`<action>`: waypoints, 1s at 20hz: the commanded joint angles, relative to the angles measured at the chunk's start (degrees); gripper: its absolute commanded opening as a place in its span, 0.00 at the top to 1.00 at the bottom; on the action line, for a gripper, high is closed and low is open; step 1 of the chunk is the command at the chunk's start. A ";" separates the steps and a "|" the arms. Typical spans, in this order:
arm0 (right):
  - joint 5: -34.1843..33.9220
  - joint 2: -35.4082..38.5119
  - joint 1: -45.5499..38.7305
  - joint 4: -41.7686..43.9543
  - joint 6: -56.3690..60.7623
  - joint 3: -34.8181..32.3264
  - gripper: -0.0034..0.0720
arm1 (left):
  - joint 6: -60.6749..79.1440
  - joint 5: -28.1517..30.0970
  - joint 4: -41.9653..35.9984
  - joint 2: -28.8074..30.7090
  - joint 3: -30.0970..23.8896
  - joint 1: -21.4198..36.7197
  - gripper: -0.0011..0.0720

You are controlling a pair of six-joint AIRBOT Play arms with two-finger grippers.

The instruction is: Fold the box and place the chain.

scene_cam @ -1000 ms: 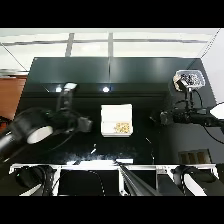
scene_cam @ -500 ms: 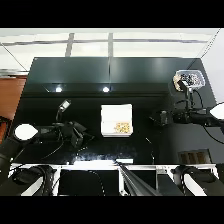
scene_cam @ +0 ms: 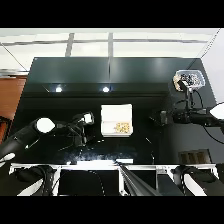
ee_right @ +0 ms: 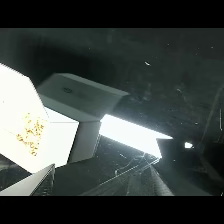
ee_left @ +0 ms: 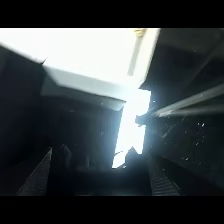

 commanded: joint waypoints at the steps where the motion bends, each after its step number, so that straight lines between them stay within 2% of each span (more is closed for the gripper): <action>1: -0.04 0.04 0.02 0.04 -0.04 0.04 0.04 | 7.54 -4.44 -3.48 -5.90 3.91 0.63 0.00; 3: -0.04 0.04 0.02 0.04 -0.02 0.04 0.04 | 14.73 -7.02 -10.71 -9.31 4.83 2.84 0.00; 8: -0.07 0.04 0.02 0.04 -0.02 0.04 0.03 | 17.00 -6.97 -14.82 -13.35 5.68 3.21 0.00; 20: -0.04 0.04 0.02 0.07 -0.04 0.04 0.04 | 16.74 -5.84 -14.95 -16.92 8.46 2.78 0.00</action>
